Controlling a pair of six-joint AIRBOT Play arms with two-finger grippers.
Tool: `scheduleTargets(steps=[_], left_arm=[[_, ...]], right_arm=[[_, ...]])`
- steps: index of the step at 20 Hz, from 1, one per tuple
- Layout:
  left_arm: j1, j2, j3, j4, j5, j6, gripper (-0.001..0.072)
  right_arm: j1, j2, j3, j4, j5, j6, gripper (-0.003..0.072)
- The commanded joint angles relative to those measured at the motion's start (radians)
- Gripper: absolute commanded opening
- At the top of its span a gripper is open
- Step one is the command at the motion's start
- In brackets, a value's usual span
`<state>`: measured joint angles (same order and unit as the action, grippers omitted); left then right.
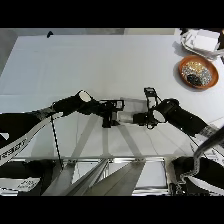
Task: Fold the box and place the chain.
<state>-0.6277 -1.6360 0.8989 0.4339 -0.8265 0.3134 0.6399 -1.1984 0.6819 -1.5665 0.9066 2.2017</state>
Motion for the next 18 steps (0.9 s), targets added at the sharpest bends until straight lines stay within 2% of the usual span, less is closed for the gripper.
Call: scheduleTargets(steps=[1,2,4,5,8,10,16,18], left_arm=[[0.000,0.000,0.000,0.000,0.000,0.000,0.0271],[0.000,0.000,0.000,0.000,0.000,0.000,0.0271],[0.000,0.000,0.000,0.000,0.000,0.000,0.0271],[0.000,0.000,0.000,0.000,0.000,0.000,0.0271],[0.000,0.000,0.000,0.000,0.000,0.000,0.0271],[0.000,0.000,0.000,0.000,0.000,0.000,0.0271],[0.000,0.000,0.000,0.000,0.000,0.000,0.0271],[0.000,0.000,0.000,0.000,0.000,0.000,0.0271]], right_arm=[[0.001,-0.016,-0.003,0.000,-0.039,0.002,0.0336],[0.001,-0.032,-0.003,0.000,-0.040,0.002,0.0330],[0.001,-0.056,-0.003,0.003,-0.039,0.024,0.0269],[0.001,-0.062,-0.003,0.003,-0.037,0.023,0.0267],[0.001,-0.062,-0.003,0.000,-0.031,0.023,0.0091],[0.001,-0.062,-0.003,0.001,-0.024,0.023,0.0039],[0.001,-0.059,-0.002,-0.002,-0.004,0.001,0.0018],[0.001,-0.053,-0.002,-0.001,-0.002,-0.014,0.0052]])
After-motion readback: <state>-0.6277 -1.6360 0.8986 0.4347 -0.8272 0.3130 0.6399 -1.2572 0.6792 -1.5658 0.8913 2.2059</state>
